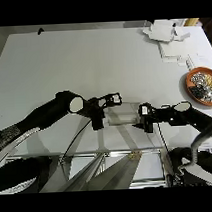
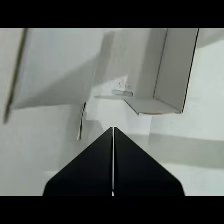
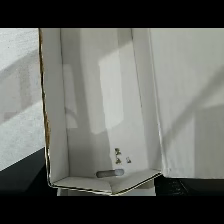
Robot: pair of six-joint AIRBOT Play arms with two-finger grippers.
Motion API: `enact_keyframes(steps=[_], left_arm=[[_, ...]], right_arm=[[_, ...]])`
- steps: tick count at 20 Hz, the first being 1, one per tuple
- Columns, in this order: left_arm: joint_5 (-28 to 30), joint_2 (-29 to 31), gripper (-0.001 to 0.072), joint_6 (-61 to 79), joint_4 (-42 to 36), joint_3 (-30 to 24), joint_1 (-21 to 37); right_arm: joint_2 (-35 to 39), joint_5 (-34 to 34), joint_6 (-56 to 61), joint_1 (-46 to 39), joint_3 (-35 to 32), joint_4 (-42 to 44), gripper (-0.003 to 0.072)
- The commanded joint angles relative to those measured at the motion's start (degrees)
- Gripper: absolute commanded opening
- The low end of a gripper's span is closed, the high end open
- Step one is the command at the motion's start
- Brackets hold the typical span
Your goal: Fold the box and place the chain.
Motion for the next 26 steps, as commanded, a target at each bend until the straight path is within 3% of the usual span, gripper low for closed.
enact_keyframes(steps=[1,4,6,7,10,20,26], left_arm=[[-2.1,-0.4,0.0014,2.8,1.1,-1.2,1.7],[-0.2,-0.4,0.0022,13.6,-1.0,-4.6,3.3],[1.4,-0.4,0.011,19.9,-2.2,-6.0,3.5],[2.3,-0.4,0.0118,21.9,-2.4,-6.2,3.5],[7.5,-0.4,0.0297,22.9,-3.7,-6.2,3.5],[12.9,-0.8,0.0293,23.1,-5.4,-6.2,2.0],[11.6,-0.9,0.0272,25.5,-7.1,-6.2,0.0]], right_arm=[[0.0,0.0,0.0,0.0,0.0,0.0,0.0474],[0.0,0.0,0.0,0.0,0.0,0.0,0.0474],[0.0,0.0,0.0,0.0,0.0,0.0,0.0474],[0.0,0.0,0.0,0.0,0.0,0.0,0.0474],[0.0,0.0,0.0,0.0,0.0,0.0,0.0474],[0.0,0.0,0.0,0.0,0.0,0.0,0.0474],[0.0,0.0,0.0,0.0,0.0,0.0,0.0474]])
